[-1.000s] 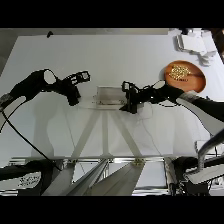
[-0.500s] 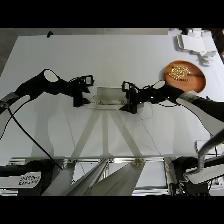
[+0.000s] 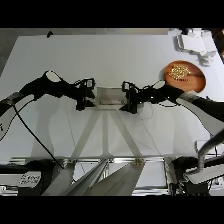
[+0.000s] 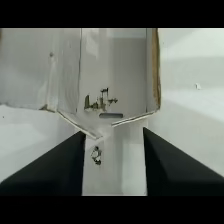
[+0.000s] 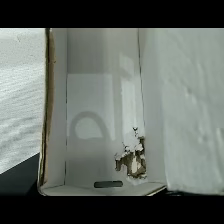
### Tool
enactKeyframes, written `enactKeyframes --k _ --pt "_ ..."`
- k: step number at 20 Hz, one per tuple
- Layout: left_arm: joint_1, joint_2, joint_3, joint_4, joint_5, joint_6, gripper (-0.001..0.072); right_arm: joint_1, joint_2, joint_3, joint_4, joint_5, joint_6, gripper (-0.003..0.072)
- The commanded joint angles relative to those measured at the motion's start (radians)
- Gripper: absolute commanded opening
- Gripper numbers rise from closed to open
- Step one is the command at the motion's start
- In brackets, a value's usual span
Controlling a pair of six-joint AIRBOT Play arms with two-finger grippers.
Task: Fold the box and place the chain.
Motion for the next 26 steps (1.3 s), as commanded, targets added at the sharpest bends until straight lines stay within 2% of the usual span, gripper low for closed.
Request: enactKeyframes --k 1,3,6,8,9,10,11,15,16,17,18,19,22,26 --pt "-0.001 -0.005 0.000 -0.032 -0.014 0.015 0.0255 0.000 0.001 0.000 0.000 0.000 0.000 0.0457" --pt "-0.001 -0.006 0.000 -0.040 -0.013 0.061 0.0249 0.000 0.001 0.000 0.000 0.000 0.000 0.0457" --pt "-0.001 -0.006 0.000 -0.095 -0.004 0.101 0.0089 0.000 0.001 0.000 0.000 0.000 0.000 0.0457" --pt "-0.002 -0.016 0.000 -0.147 -0.003 0.101 0.0077 0.000 0.001 0.000 0.000 0.000 0.000 0.0457" --pt "-0.003 -0.024 0.000 -0.157 -0.004 0.101 0.0089 0.000 0.001 0.000 0.000 0.000 0.000 0.0457" --pt "-0.008 -0.034 0.000 -0.161 -0.004 0.100 0.0173 0.000 0.001 0.000 0.000 0.000 0.000 0.0457" --pt "-0.014 -0.043 -0.001 -0.164 -0.006 0.098 0.0304 0.000 0.001 0.000 0.000 0.000 0.000 0.0457" --pt "-0.031 -0.059 -0.001 -0.167 -0.006 0.097 0.0351 0.000 0.001 0.000 0.000 0.000 0.000 0.0457" --pt "-0.031 -0.058 -0.001 -0.167 -0.006 0.094 0.0337 0.000 0.001 0.000 0.000 0.000 0.000 0.0457" --pt "-0.031 -0.056 -0.001 -0.166 -0.007 0.080 0.0251 0.000 0.001 0.000 0.000 0.000 0.000 0.0457" --pt "-0.026 -0.048 -0.001 -0.155 -0.007 0.051 0.0072 0.000 0.001 0.000 0.000 0.000 0.000 0.0457" --pt "-0.018 -0.037 -0.001 -0.146 -0.008 0.035 0.0013 0.000 0.001 0.000 0.000 0.000 0.000 0.0457" --pt "0.047 0.027 -0.001 -0.119 -0.008 -0.085 0.0013 0.000 0.001 0.000 0.000 0.000 0.000 0.0457" --pt "0.179 0.171 -0.001 -0.114 -0.023 -0.259 0.0013 0.000 0.001 0.000 0.000 0.000 0.000 0.0457"
